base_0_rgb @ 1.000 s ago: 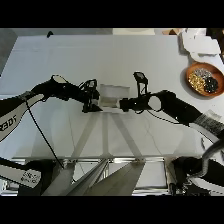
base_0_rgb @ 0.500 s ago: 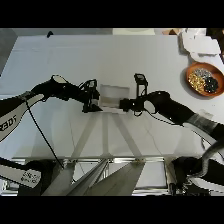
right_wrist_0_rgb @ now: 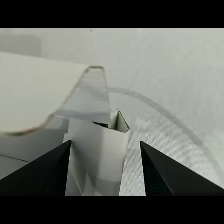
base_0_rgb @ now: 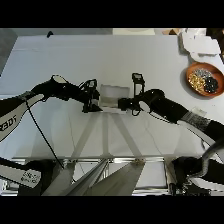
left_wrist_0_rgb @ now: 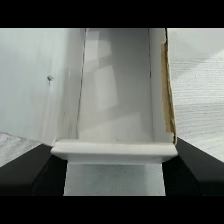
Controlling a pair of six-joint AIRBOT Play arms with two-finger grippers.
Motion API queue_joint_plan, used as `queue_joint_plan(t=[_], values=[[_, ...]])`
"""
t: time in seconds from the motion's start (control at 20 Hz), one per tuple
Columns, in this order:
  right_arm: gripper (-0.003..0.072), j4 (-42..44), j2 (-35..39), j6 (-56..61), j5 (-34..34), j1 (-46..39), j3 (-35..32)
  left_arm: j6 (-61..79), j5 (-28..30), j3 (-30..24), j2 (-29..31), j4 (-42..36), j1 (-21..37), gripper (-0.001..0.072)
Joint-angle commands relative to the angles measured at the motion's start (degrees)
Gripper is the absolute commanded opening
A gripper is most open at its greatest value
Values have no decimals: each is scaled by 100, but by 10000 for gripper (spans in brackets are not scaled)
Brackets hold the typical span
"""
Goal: Fold the box and place the chain.
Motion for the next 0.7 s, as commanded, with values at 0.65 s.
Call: queue_joint_plan(t=[0.65], values=[[385, -13, -9, 164, 367, 400, 330, 13, 9, 0, -4, 7, 7, 344]])
